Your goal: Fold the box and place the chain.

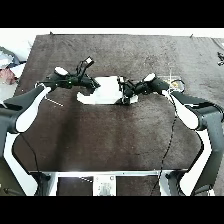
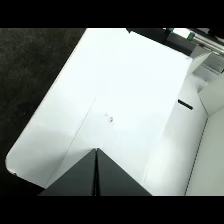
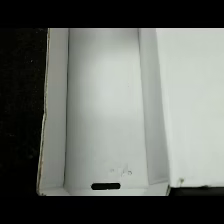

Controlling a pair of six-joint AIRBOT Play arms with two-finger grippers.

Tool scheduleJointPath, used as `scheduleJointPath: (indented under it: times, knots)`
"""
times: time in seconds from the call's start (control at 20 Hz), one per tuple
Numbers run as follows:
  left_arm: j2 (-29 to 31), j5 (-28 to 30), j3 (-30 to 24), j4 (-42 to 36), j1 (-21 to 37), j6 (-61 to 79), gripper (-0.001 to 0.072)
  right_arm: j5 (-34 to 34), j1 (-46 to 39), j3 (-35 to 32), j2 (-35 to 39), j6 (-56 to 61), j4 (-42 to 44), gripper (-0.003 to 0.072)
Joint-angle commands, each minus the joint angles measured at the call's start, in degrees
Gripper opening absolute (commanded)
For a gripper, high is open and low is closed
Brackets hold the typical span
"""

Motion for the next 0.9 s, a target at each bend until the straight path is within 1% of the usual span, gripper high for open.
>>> scheduleJointPath:
  times: [0.0, 0.2, 0.3, 0.5, 0.6, 0.7, 0.75, 0.8, 0.85]
  knots:
    - [-0.59, -0.04, 0.07, 2.62, -0.20, -1.05, 0.0012, 0.00, 0.04, 0.02, 0.04, -0.02, 0.02, 0.0385]
    - [0.07, -0.15, 0.11, 2.34, 0.07, 0.15, 0.0013, 0.00, 0.04, 0.02, 0.04, -0.02, 0.02, 0.0385]
    - [0.81, -1.81, 1.57, 1.70, 0.72, 1.22, 0.0013, 0.00, 0.04, 0.02, 0.04, -0.02, 0.02, 0.0385]
    - [2.25, -12.57, 6.88, 1.36, 3.58, 1.29, 0.0012, 0.00, 0.04, 0.02, 0.04, -0.02, 0.02, 0.0385]
    - [2.69, -16.02, 8.74, 2.16, 4.92, 1.77, 0.0012, -0.02, 0.04, 0.02, 0.04, -0.02, 0.02, 0.0385]
    - [2.69, -19.15, 10.08, 5.64, 5.64, 4.52, 0.0014, 0.02, 0.04, 0.02, 0.04, -0.02, 0.02, 0.0385]
    - [2.69, -20.96, 10.49, 9.73, 5.70, 5.97, 0.0040, 0.00, 0.04, 0.04, 0.04, -0.02, 0.02, 0.0385]
    - [2.67, -22.43, 10.47, 14.75, 5.68, 7.69, 0.0385, -0.02, 0.04, 0.04, 0.04, -0.02, 0.02, 0.0385]
    - [2.60, -22.99, 10.29, 19.10, 5.68, 7.63, 0.0644, 0.00, 0.04, 0.02, 0.04, -0.02, 0.02, 0.0385]
